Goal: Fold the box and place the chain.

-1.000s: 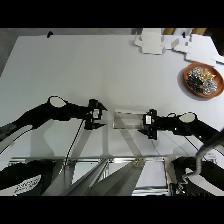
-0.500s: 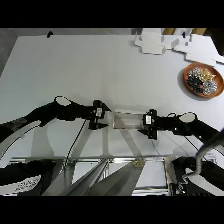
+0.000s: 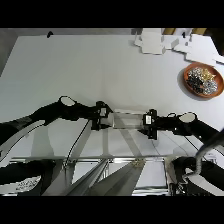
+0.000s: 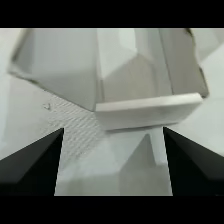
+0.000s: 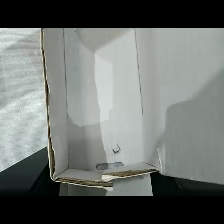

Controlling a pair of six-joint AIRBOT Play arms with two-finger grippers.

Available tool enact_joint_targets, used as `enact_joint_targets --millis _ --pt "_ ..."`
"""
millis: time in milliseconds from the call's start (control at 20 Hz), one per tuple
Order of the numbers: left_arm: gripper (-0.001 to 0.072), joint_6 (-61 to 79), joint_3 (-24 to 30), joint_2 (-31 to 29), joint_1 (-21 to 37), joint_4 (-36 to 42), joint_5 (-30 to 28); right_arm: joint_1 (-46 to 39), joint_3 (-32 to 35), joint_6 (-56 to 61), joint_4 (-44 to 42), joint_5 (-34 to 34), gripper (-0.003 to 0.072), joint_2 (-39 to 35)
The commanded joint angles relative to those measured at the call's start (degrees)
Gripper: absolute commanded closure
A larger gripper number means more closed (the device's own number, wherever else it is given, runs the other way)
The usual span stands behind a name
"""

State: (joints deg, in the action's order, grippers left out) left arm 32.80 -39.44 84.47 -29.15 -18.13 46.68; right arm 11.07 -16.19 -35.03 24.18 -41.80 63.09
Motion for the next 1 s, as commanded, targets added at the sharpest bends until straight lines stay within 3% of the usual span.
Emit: enact_joint_targets --millis 0,200,500,700,950 --pt "0.0013 -11.06 -1.79 1.29 -0.24 -3.15 0.22 0.0 0.0 0.02 -0.02 0.0 0.0274 0.0" --pt "0.0013 -10.97 -1.53 1.81 -0.24 -9.97 0.46 0.0 0.0 0.02 -0.02 0.0 0.0274 0.0" --pt "0.0016 -6.97 -0.39 1.55 -0.24 -8.79 0.07 0.0 0.0 0.02 -0.02 0.0 0.0274 0.0" --pt "0.0016 -6.23 -0.39 0.28 -0.31 -1.75 0.13 0.0 0.0 0.02 -0.02 0.0 0.0274 0.0" --pt "0.0016 -2.32 -0.37 0.31 -2.43 -2.01 0.28 0.0 0.0 0.02 -0.02 0.0 0.0274 0.0"
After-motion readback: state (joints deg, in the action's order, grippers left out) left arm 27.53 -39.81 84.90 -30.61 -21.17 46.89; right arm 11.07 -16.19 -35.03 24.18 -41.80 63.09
